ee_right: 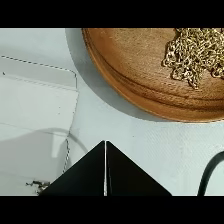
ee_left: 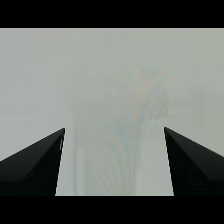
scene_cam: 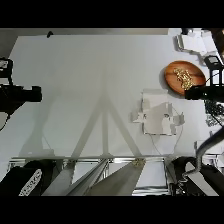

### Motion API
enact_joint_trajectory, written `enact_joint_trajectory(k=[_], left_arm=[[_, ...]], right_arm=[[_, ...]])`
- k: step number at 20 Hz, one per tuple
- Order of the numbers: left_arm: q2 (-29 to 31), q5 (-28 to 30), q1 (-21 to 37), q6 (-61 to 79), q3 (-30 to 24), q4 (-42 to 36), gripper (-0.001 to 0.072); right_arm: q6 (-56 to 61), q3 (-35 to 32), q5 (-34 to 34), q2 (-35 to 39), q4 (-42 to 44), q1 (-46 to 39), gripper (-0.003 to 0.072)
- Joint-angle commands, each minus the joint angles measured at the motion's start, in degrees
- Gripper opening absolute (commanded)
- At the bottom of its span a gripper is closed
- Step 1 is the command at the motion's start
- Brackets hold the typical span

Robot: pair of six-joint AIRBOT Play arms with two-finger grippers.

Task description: Fold the box and place the chain.

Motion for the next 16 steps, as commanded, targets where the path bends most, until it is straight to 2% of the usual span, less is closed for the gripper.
enact_joint_trajectory(k=[1, 2, 3, 8, 13, 16], left_arm=[[-0.04, -0.02, 0.02, 0.02, -0.02, 0.00, 0.0695], [0.00, -0.26, 0.02, 0.00, 0.00, 0.02, 0.0695], [0.00, -0.24, 0.00, 0.00, 0.00, 0.02, 0.0695], [0.00, -0.20, 0.00, 0.00, 0.00, 0.02, 0.0695], [0.00, -0.20, 0.02, 0.00, 0.00, 0.02, 0.0695], [0.00, -0.20, 0.02, 0.00, 0.00, 0.02, 0.0695]], right_arm=[[0.07, 0.00, 0.26, 0.04, 0.11, -0.04, 0.0197], [0.17, 0.02, 1.92, 0.07, 0.70, -0.04, 0.0425], [0.17, 0.02, 4.09, 0.07, 0.87, -0.04, 0.0478], [0.31, 0.02, 18.62, 0.00, -3.10, -0.04, 0.0476], [7.10, 0.00, 26.95, -3.17, -10.14, -0.04, 0.0477], [10.51, 0.00, 27.47, -8.00, -10.05, -0.04, 0.0477]])
